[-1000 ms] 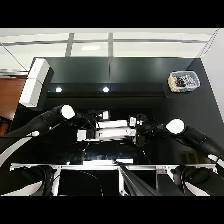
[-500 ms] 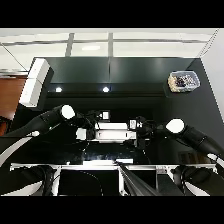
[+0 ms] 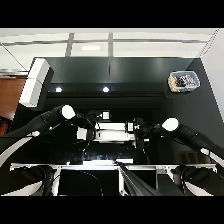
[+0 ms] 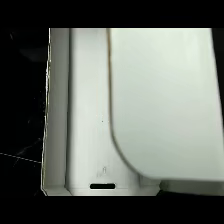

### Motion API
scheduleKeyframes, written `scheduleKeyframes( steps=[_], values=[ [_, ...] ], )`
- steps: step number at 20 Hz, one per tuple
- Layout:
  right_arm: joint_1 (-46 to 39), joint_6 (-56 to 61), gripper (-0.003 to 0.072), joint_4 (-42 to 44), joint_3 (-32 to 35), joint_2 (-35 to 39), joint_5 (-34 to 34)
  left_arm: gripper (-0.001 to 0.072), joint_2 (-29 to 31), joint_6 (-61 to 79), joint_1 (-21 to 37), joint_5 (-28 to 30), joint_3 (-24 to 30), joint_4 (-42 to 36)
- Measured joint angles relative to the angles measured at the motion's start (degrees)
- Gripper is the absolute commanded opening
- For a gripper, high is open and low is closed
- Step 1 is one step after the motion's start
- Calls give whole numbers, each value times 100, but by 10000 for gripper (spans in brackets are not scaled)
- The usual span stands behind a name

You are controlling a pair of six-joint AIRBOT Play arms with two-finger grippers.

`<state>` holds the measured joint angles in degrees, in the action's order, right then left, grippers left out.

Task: Fold the box and place the chain.

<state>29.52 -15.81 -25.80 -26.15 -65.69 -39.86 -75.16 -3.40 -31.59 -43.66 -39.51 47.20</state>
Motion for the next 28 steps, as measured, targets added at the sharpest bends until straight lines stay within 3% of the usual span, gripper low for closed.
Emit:
scheduleKeyframes(
  steps=[18, 28],
  values=[
    [2, 472, 646, -553, 0, -192, 199, 29, 0, -2, -2, -2, 0, 4],
    [-127, 442, 649, -92, -44, -153, -90, 29, 0, -2, -17, -13, 0, 2]
  ],
)
